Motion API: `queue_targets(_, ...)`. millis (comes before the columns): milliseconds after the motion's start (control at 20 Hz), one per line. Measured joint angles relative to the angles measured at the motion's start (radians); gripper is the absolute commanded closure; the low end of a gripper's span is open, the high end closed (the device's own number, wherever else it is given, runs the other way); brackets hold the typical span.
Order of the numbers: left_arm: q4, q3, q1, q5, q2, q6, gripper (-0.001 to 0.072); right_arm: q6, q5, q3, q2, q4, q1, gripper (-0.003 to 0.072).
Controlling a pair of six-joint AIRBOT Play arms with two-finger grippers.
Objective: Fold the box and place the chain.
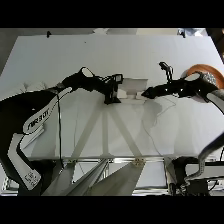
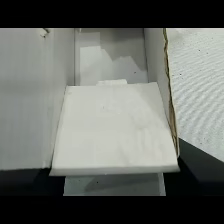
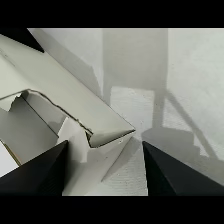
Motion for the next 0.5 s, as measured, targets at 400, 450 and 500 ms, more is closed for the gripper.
queue_targets(400,0.0,0.0,0.0,0.0,0.0,0.0,0.0388,0.292,-0.119,0.0,0.046,-0.259,0.155,0.0278)
queue_targets(450,0.0,0.0,0.0,0.0,0.0,0.0,0.0388,0.345,-0.137,0.003,0.048,-0.302,0.179,0.0279)
queue_targets(500,0.0,0.0,0.0,0.0,0.0,0.0,0.0388,0.406,-0.156,0.007,0.048,-0.346,0.202,0.0281)
